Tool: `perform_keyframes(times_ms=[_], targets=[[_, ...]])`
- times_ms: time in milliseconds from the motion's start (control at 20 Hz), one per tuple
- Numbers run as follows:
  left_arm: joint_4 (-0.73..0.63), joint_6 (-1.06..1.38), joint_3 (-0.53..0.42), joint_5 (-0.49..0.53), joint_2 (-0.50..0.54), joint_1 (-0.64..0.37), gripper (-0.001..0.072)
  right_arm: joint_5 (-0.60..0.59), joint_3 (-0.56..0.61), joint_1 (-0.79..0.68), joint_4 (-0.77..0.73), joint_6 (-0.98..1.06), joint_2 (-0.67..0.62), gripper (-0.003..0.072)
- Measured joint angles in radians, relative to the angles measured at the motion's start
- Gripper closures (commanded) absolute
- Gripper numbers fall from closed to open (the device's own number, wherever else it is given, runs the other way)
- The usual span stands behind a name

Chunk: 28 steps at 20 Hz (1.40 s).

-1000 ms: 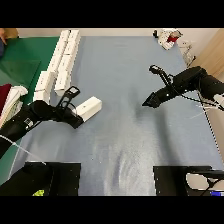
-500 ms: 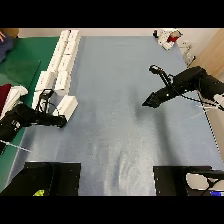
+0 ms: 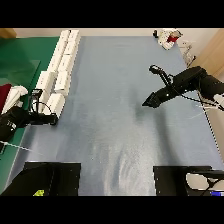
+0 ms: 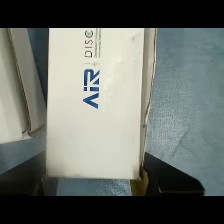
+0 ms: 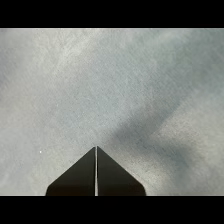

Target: Fold the box.

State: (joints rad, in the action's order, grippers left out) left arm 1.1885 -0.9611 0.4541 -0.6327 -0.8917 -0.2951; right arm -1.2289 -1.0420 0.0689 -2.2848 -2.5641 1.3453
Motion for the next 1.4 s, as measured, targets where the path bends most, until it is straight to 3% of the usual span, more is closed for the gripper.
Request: perform_keyframes(times_ms=[350,1200,1250,1300,1400], targets=[[-0.064,0.008,-0.009,0.085,-0.069,-0.003,0.0250,0.000,0.000,0.000,0.000,0.000,0.000,0.0667],[-0.099,0.011,-0.009,0.063,-0.110,0.002,0.0250,0.000,0.000,0.000,0.000,0.000,0.000,0.0667],[-0.100,0.011,-0.009,0.063,-0.110,0.002,0.0173,0.000,0.000,0.000,0.000,0.000,0.000,0.0667],[-0.100,0.011,-0.009,0.061,-0.110,0.002,0.0018,0.000,0.000,0.000,0.000,0.000,0.000,0.0667],[-0.102,0.011,-0.009,0.055,-0.110,0.003,0.0016,0.000,0.000,0.000,0.000,0.000,0.000,0.0667]])
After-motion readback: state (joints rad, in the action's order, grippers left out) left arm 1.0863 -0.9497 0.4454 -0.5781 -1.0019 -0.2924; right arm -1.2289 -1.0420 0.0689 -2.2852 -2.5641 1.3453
